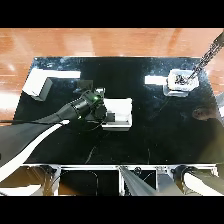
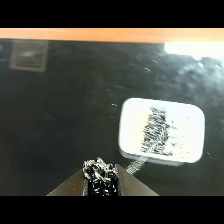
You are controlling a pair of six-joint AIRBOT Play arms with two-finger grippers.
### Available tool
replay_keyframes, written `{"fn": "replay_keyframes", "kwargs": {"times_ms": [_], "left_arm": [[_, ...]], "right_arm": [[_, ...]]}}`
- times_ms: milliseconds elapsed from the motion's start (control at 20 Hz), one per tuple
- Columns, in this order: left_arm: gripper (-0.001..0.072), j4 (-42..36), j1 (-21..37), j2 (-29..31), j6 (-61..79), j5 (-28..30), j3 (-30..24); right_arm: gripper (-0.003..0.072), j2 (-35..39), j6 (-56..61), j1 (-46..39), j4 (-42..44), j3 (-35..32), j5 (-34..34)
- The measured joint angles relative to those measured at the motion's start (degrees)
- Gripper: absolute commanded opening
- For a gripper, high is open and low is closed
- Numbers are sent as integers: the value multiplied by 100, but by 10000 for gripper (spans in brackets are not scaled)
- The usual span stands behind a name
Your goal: Fold the box and place the chain.
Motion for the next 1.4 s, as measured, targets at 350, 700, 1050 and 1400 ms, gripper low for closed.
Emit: {"fn": "replay_keyframes", "kwargs": {"times_ms": [350,700,1050,1400], "left_arm": [[21,0,0,0,0,-2,0],[20,0,0,0,0,-4,0],[20,13,0,0,-2,-4,0],[20,17,-2,0,-2,-4,0]], "right_arm": [[24,922,-7,1300,72,-446,317],[24,1290,136,2695,350,-1539,219],[23,778,151,3473,743,-2083,-264],[23,-114,33,3713,898,-2179,-575]]}}
